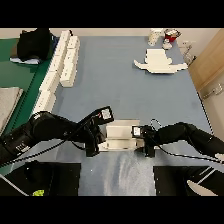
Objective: Fold the box.
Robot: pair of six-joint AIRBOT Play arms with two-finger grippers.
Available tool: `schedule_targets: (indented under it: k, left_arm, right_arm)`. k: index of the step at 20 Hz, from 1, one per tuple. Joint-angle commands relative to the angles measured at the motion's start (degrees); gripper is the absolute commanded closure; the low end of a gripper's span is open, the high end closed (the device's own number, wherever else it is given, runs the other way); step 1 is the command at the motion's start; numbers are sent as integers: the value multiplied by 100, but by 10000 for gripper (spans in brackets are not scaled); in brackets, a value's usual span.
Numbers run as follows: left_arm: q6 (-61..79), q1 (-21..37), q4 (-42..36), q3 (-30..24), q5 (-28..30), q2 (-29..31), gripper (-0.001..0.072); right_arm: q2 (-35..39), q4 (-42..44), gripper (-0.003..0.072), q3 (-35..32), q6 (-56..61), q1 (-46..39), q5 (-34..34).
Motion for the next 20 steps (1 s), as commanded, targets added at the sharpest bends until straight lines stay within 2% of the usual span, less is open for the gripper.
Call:
schedule_targets:
  k: [1, 4, 7, 9, 12, 15, 16, 17, 18, 20]
  left_arm:
    - [1244, 442, 201, -442, 96, 50, 9]
    - [2236, 872, -278, -844, 245, 48, 9]
    - [3436, 896, -1016, -1342, 621, 48, 9]
    - [3689, 894, -1300, -1587, 1040, 22, 9]
    - [3707, 894, -1432, -1652, 1298, -151, 9]
    - [4074, 894, -1989, -1652, 1292, -448, 10]
    - [4251, 894, -2138, -1652, 1292, -560, 79]
    - [4437, 894, -2267, -1650, 1292, -651, 243]
    - [4697, 894, -2428, -1650, 1298, -752, 354]
    - [4924, 894, -2750, -1650, 1517, -949, 364]
  right_arm:
    - [4, -9, 176, 0, 4, 4, 0]
    - [4, -11, 175, 0, 4, 4, 2]
    - [4, -11, 175, 0, 4, 4, 0]
    - [4, -11, 175, 0, 4, 4, 0]
    - [4, -11, 176, 0, 4, 4, 0]
    - [4, -11, 175, 0, 4, 4, 0]
    - [4, -11, 175, 0, 4, 4, 0]
    - [4, -11, 176, 0, 4, 4, 0]
    - [4, -11, 176, 0, 4, 4, 0]
    - [4, -11, 175, 0, 4, 4, 0]
